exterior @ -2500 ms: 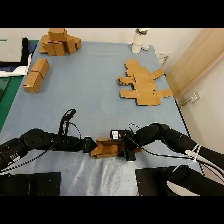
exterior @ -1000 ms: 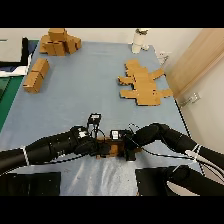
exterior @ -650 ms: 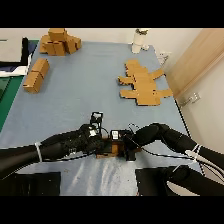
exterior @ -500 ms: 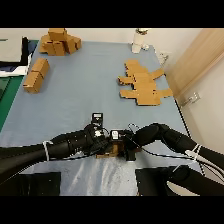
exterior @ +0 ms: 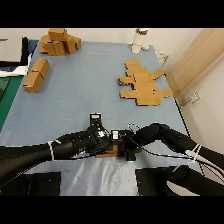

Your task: Fold the box.

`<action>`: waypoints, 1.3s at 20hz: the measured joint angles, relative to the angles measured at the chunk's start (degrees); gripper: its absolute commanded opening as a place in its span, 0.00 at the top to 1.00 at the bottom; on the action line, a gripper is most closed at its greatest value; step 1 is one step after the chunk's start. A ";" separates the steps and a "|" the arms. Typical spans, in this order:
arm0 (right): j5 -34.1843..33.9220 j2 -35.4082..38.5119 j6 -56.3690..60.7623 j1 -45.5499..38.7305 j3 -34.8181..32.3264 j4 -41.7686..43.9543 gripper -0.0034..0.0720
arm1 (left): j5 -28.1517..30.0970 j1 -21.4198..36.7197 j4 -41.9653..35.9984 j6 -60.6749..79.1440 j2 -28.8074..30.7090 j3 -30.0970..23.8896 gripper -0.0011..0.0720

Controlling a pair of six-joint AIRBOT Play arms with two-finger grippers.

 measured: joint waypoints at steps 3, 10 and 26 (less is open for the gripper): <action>0.00 0.00 0.00 0.00 0.02 0.00 0.30 | 0.24 0.00 -0.42 -0.07 0.00 0.02 0.56; -0.02 0.00 0.02 0.00 0.00 0.07 0.30 | 0.09 0.00 -2.62 2.03 1.44 0.07 0.15; -0.02 0.02 0.04 -0.02 0.02 0.07 0.30 | -2.99 0.07 -0.55 12.50 10.51 -0.72 0.15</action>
